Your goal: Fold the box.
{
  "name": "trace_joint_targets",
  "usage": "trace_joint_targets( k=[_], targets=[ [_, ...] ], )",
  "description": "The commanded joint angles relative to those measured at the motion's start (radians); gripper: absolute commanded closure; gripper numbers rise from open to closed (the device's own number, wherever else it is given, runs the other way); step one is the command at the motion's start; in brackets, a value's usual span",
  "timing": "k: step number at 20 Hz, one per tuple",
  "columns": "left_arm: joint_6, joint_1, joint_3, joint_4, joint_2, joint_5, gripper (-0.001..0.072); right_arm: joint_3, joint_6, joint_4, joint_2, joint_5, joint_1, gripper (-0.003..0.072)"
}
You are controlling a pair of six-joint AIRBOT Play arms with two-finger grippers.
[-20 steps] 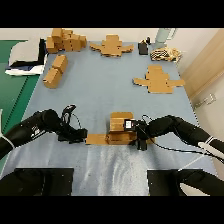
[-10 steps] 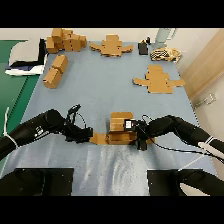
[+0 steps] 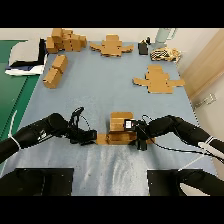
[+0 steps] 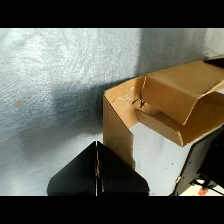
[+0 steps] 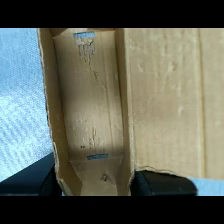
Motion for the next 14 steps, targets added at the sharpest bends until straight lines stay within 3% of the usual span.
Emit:
trace_joint_targets(
  k=[1,7,13,14],
  targets=[
    [0.011,-0.038,-0.003,-0.021,-0.018,0.055,0.0699,0.000,0.000,0.000,0.000,0.000,0.000,0.0244],
    [0.196,-0.051,0.027,-0.259,-0.016,0.061,0.0699,0.000,0.000,0.000,0.000,0.000,0.000,0.0244],
    [0.193,-0.042,0.031,-0.250,-0.017,0.060,0.0674,0.000,0.000,0.000,0.000,0.000,0.000,0.0244],
    [0.193,-0.040,0.033,-0.249,-0.016,0.060,0.0396,0.000,0.000,0.000,0.000,0.000,0.000,0.0244]
  ],
)
